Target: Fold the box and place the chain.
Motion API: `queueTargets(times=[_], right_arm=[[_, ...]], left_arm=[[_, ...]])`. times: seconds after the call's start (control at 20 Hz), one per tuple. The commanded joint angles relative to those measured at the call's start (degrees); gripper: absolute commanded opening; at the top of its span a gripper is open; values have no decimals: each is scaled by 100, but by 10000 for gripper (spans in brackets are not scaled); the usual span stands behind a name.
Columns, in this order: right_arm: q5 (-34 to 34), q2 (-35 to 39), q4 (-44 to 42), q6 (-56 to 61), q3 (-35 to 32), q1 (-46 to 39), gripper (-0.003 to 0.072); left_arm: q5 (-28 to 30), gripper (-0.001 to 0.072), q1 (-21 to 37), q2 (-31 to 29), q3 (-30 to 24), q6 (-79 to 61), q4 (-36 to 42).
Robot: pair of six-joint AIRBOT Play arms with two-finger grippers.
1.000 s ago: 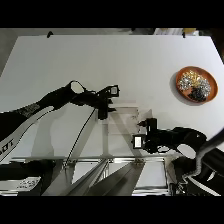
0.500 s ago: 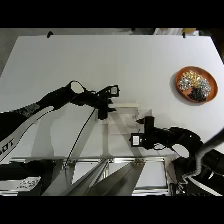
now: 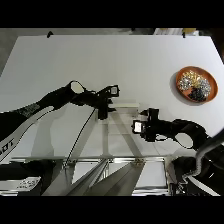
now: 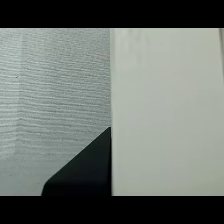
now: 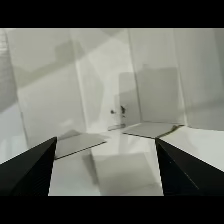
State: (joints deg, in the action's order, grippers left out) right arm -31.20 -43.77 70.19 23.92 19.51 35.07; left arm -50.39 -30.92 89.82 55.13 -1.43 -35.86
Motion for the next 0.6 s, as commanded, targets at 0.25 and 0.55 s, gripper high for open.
queueTargets(times=[0.25, 0.55], right_arm=[[-667, 726, 2, -13, -308, 601, 695], [426, 496, 52, -17, -614, 706, 696]], left_arm=[[-2, 9, -2, 0, -2, 0, 0], [2, 9, -2, 0, -2, 0, 0]])
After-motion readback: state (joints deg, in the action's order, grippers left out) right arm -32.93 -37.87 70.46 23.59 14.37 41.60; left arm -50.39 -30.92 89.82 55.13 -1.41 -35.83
